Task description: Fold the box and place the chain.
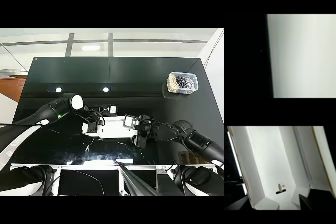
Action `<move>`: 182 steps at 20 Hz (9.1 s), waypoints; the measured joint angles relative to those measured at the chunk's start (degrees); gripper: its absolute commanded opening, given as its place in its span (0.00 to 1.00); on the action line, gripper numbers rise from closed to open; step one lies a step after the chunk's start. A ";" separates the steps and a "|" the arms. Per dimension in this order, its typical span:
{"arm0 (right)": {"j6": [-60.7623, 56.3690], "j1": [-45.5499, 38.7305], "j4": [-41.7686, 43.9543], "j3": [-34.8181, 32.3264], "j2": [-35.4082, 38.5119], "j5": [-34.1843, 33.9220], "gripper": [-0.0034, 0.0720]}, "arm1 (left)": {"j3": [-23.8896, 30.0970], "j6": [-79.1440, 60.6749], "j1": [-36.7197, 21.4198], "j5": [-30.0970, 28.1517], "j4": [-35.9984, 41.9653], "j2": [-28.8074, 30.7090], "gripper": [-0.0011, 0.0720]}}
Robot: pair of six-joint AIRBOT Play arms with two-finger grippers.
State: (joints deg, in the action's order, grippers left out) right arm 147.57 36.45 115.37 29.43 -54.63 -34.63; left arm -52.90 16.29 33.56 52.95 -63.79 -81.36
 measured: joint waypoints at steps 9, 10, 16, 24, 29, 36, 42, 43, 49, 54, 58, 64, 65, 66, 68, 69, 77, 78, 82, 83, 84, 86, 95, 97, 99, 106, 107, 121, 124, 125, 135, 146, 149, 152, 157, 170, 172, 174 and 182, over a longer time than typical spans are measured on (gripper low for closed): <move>4.00 -1.05 -1.79 0.52 1.09 4.92 0.97 | 0.00 0.17 0.79 -0.20 -0.04 0.02 0.05; 4.37 -1.07 -1.31 0.52 0.96 5.40 0.97 | -0.02 0.20 0.96 -0.33 -0.07 0.02 0.05; 5.51 -3.34 2.38 0.52 -0.85 5.77 0.97 | -0.02 0.63 1.36 -0.44 -0.57 0.02 0.05; 13.79 -8.41 12.76 0.52 -1.31 1.33 0.97 | 0.00 0.85 1.36 -1.07 -2.25 0.79 0.05; 16.50 -8.87 15.37 0.52 -1.31 0.13 0.97 | 0.00 -0.37 1.42 -1.09 -2.25 1.11 0.05; 19.43 -8.94 16.00 0.52 -1.31 -1.90 0.97 | 0.00 -3.45 1.42 -0.26 -2.23 1.22 0.05; 20.83 -8.94 15.39 0.52 -1.31 -4.63 0.97 | 0.00 -4.33 1.62 0.02 -2.14 1.73 0.05; 21.27 -8.94 15.30 0.52 -1.31 -4.85 0.97 | 0.00 -4.35 1.73 0.07 -2.03 1.77 0.05; 23.12 -8.94 15.10 0.52 -1.31 -4.09 0.97 | 0.00 -4.48 2.54 0.24 -1.95 1.84 0.05; 23.45 -8.85 15.15 0.52 -1.31 -3.74 0.97 | 0.00 -4.48 2.69 1.01 -1.95 1.77 0.05; 23.50 -7.15 15.76 0.52 -1.88 -4.31 0.97 | 0.00 -4.50 2.69 1.11 -1.95 1.73 0.05; 23.52 -5.40 16.00 0.52 -4.70 -4.46 0.97 | 0.00 -4.50 2.67 1.22 -1.97 1.73 0.05; 23.54 -5.33 16.02 0.52 -5.14 -4.46 0.97 | 0.00 -4.50 2.60 1.18 -1.97 1.73 0.05; 23.52 -5.27 16.04 0.52 -5.51 -4.46 0.97 | 0.00 -4.48 2.56 1.16 -1.97 1.73 0.05; 23.54 -5.16 16.02 0.46 -6.27 -4.52 0.97 | 0.00 -4.35 2.54 1.14 -2.03 1.73 0.05; 23.54 -5.16 16.02 0.46 -6.58 -4.59 0.97 | 0.00 -4.31 2.54 1.11 -2.03 1.73 0.05; 23.56 -4.87 16.33 0.44 -8.07 -2.82 0.97 | 0.00 -4.04 2.47 1.07 -2.23 1.73 0.05; 23.54 -4.87 16.35 0.46 -8.33 -2.58 0.97 | 0.00 -4.04 2.47 1.07 -2.23 1.73 0.05; 23.54 -4.87 16.35 0.46 -9.64 -1.77 0.97 | 0.00 -3.89 2.47 1.11 -2.23 1.73 0.05; 23.56 -4.87 16.28 0.44 -9.77 -1.75 0.97 | 0.00 -3.89 2.47 1.14 -2.21 1.73 0.05; 23.54 -4.85 16.28 0.46 -9.92 -1.62 0.97 | 0.00 -3.89 2.47 1.16 -2.23 1.73 0.05; 23.54 -4.87 16.13 0.44 -10.08 -1.60 0.97 | 0.00 -3.87 2.47 1.16 -2.23 1.73 0.05; 23.54 -5.07 16.02 0.46 -10.21 -1.90 0.97 | 0.00 -3.85 2.47 1.22 -2.23 1.73 0.05; 23.54 -5.16 16.02 0.44 -10.21 -2.01 0.97 | 0.00 -3.85 2.47 1.22 -2.23 1.68 0.05; 23.54 -5.22 16.04 0.44 -10.21 -2.03 0.97 | 0.00 -3.85 2.47 1.22 -2.23 1.66 0.05; 23.52 -5.35 16.02 0.44 -9.73 -3.19 0.97 | 0.00 -3.82 2.47 1.25 -2.23 1.66 0.05; 23.52 -5.40 15.98 0.44 -9.62 -3.48 0.97 | 0.00 -3.82 2.47 1.25 -2.23 1.66 0.05; 23.54 -7.34 15.10 0.39 -9.55 -3.15 0.97 | 0.00 -3.74 2.47 1.09 -2.23 1.66 0.05; 23.54 -7.34 15.17 0.39 -9.55 -2.03 0.97 | 0.00 -3.80 2.47 1.07 -2.23 1.66 0.05; 23.54 -7.34 15.39 0.39 -9.55 -1.77 0.97 | 0.00 -3.80 2.47 1.05 -2.23 1.66 0.05; 23.56 -5.14 16.02 0.39 -11.45 -0.42 0.97 | 0.00 -3.80 2.47 1.07 -2.19 1.66 0.05; 23.58 -4.94 15.85 0.46 -12.76 -0.13 0.79 | 0.00 -3.78 2.47 1.14 -2.21 1.66 0.05; 23.56 -4.94 15.85 0.46 -12.81 -0.07 0.59 | 0.00 -3.80 2.47 1.11 -2.16 1.66 0.18; 23.47 -4.94 15.80 0.46 -12.81 -0.07 0.59 | 0.00 -2.67 2.45 1.29 -2.01 1.68 0.66; 23.50 -4.94 15.82 0.46 -12.83 -0.07 0.59 | 0.00 5.95 2.47 1.64 -6.27 2.27 0.98; 23.52 -4.94 15.76 0.46 -12.83 -0.11 0.59 | 3.56 29.81 -14.64 18.16 1.16 16.46 0.05; 23.52 -4.94 15.76 0.46 -12.83 -0.11 0.59 | 7.82 29.00 -16.35 19.74 9.09 19.56 0.05; 23.52 -4.94 15.74 0.46 -12.83 -0.11 0.59 | 13.40 26.95 -16.65 17.94 19.04 22.56 0.05; 23.52 -4.94 15.74 0.46 -12.83 -0.20 0.59 | 27.41 11.67 -9.92 -5.70 52.83 25.70 0.06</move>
State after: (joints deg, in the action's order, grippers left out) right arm 171.09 31.51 131.11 29.89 -67.46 -34.83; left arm -25.50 27.97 23.64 47.24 -10.96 -55.66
